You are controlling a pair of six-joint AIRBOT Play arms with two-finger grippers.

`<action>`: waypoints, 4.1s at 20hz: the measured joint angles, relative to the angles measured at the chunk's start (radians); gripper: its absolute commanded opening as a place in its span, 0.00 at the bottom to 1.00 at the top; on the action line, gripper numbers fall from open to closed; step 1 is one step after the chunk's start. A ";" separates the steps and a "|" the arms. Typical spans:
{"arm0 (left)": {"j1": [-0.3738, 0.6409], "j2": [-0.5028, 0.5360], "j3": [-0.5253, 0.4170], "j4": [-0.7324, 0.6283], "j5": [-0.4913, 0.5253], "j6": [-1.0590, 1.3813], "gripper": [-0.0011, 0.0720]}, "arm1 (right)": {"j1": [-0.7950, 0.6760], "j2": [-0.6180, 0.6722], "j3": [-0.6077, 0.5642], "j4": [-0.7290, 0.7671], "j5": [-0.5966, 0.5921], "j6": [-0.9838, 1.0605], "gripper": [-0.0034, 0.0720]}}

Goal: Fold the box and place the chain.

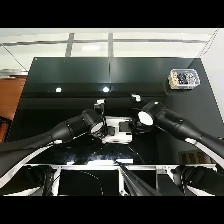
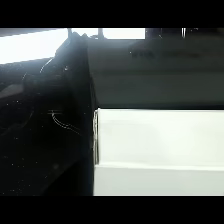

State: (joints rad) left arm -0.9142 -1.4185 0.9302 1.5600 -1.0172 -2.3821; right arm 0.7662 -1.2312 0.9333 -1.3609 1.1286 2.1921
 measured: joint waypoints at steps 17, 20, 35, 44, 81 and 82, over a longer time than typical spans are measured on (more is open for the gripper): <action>0.000 0.000 0.000 -0.001 -0.004 -0.001 0.05 | -0.686 0.220 -0.061 -0.592 -0.194 -0.230 1.00; 0.000 0.000 0.000 -0.001 -0.005 -0.001 0.05 | -0.806 0.010 0.123 -0.468 -0.259 -0.232 1.00; 0.000 0.000 0.000 0.002 -0.005 -0.001 0.05 | -0.917 -0.610 0.744 -0.034 -0.072 0.095 0.78; 0.000 0.000 0.000 0.003 -0.006 -0.001 0.05 | -0.919 -0.662 0.753 0.067 -0.142 0.146 0.26; 0.000 0.000 0.000 0.003 -0.006 -0.002 0.05 | -0.846 0.249 0.954 0.618 0.387 -0.800 0.06; 0.000 0.000 0.000 0.002 -0.006 -0.001 0.05 | -0.798 0.255 0.942 0.599 0.428 -0.797 0.06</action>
State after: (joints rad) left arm -0.9142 -1.4189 0.9306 1.5623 -1.0237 -2.3833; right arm -0.0322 -0.9764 1.8751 -0.7616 1.5570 1.3949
